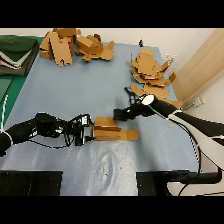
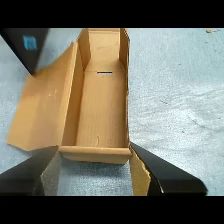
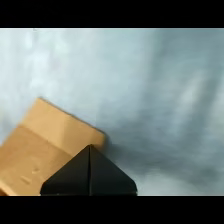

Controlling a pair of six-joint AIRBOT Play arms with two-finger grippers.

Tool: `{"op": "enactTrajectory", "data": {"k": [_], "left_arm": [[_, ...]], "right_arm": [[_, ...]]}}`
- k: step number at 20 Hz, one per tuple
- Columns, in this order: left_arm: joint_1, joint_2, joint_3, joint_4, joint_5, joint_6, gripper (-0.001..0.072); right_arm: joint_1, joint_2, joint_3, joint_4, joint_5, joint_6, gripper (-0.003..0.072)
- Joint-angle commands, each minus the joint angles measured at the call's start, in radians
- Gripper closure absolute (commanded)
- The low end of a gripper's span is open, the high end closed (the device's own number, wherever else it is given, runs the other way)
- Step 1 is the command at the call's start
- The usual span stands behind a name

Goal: Fold the box.

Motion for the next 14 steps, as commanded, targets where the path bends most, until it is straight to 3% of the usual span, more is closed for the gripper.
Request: {"op": "enactTrajectory", "data": {"k": [1, 4, 7, 9, 10, 12, 14], "left_arm": [[0.001, 0.000, 0.001, 0.000, 0.019, -0.002, 0.0251], [0.001, 0.000, 0.001, 0.000, 0.019, -0.002, 0.0252], [0.001, 0.000, 0.001, 0.000, 0.019, -0.001, 0.0252], [0.001, 0.000, 0.001, 0.001, 0.022, -0.001, 0.0252], [0.001, 0.000, 0.001, 0.002, 0.022, -0.001, 0.0252], [0.001, 0.000, 0.001, 0.004, 0.021, -0.001, 0.0252], [0.001, 0.000, 0.001, 0.004, 0.021, -0.001, 0.0252]], "right_arm": [[-0.091, 0.090, -0.001, -0.098, 0.076, -0.070, 0.0682], [-0.088, 0.221, -0.059, -0.261, 0.171, -0.088, 0.0682], [-0.087, 0.376, -0.218, -0.225, 0.217, -0.206, 0.0666], [-0.075, 0.495, -0.336, -0.144, 0.240, -0.335, 0.0428], [-0.061, 0.537, -0.365, -0.142, 0.231, -0.372, 0.0240], [-0.027, 0.575, -0.375, -0.160, 0.177, -0.478, 0.0156], [0.002, 0.564, -0.376, -0.162, 0.092, -0.520, 0.0155]]}}
